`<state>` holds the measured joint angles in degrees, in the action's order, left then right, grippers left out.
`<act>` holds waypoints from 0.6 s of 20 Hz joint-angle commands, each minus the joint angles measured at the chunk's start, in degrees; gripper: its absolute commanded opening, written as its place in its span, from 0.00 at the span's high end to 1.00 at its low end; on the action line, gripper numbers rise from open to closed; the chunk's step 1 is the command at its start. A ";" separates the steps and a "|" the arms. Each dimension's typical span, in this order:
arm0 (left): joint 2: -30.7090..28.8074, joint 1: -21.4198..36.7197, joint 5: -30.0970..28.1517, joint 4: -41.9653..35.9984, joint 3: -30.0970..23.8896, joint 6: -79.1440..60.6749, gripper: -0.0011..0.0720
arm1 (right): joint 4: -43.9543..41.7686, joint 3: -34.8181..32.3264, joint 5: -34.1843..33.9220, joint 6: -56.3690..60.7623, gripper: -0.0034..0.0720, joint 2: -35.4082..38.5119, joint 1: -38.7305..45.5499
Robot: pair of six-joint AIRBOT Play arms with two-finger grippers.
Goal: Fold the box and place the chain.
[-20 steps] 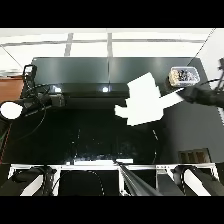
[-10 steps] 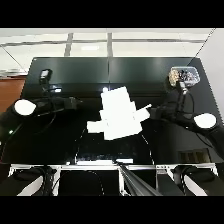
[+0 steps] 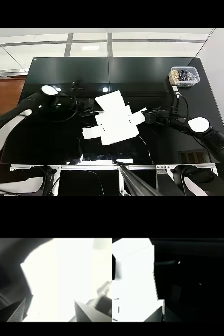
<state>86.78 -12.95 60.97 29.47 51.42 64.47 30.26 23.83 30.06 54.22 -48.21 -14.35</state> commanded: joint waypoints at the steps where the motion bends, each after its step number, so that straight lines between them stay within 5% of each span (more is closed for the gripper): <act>1: 7.72 -0.61 6.69 -2.78 4.35 0.50 0.03 | 0.00 -0.07 0.28 -0.02 0.93 0.07 -0.22; 5: 8.35 -0.70 7.78 -3.78 4.63 -1.99 0.03 | 0.00 -0.07 0.48 -0.02 0.93 0.07 -0.22; 9: 10.40 -0.96 18.53 -14.45 4.85 -19.74 0.04 | 0.00 -0.07 0.76 -0.04 0.93 0.07 -0.22; 11: 13.00 -1.07 22.51 -13.33 7.72 -20.35 0.30 | 0.04 -0.07 0.83 -0.04 0.93 0.07 -0.24; 12: 14.19 -1.36 24.46 -10.95 9.53 -20.35 0.35 | 0.11 -0.07 0.79 -0.04 0.93 0.07 -0.22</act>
<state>98.24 -13.98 78.26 18.68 58.04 48.93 30.28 23.81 30.72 54.15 -48.18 -14.55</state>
